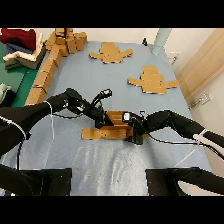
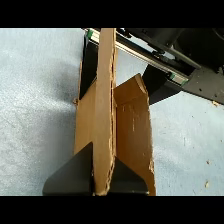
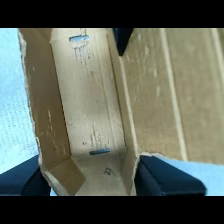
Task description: Fold the box.
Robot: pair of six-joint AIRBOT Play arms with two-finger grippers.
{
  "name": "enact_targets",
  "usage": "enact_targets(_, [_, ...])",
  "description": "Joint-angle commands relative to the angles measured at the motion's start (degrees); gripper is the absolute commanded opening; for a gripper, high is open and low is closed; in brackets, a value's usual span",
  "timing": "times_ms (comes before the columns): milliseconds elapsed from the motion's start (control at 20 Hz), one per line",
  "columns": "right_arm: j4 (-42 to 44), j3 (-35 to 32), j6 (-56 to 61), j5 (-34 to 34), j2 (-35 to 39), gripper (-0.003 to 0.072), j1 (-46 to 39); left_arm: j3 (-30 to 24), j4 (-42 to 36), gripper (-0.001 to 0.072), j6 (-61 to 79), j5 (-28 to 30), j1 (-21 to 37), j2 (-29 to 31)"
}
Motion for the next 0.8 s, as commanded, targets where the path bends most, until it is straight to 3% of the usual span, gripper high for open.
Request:
enact_targets(0, [-0.11, 0.07, -0.02, 2.25, -0.04, 0.0716, 0.07, 0.00, 0.02, 0.0014, 0.00, 0.02, 0.02, -0.02])
enact_targets(750, [-1.66, 0.04, -0.02, 4.24, -0.33, 0.0700, 2.64, -0.02, 0.02, 0.0014, 0.00, 0.02, 0.02, -0.02])
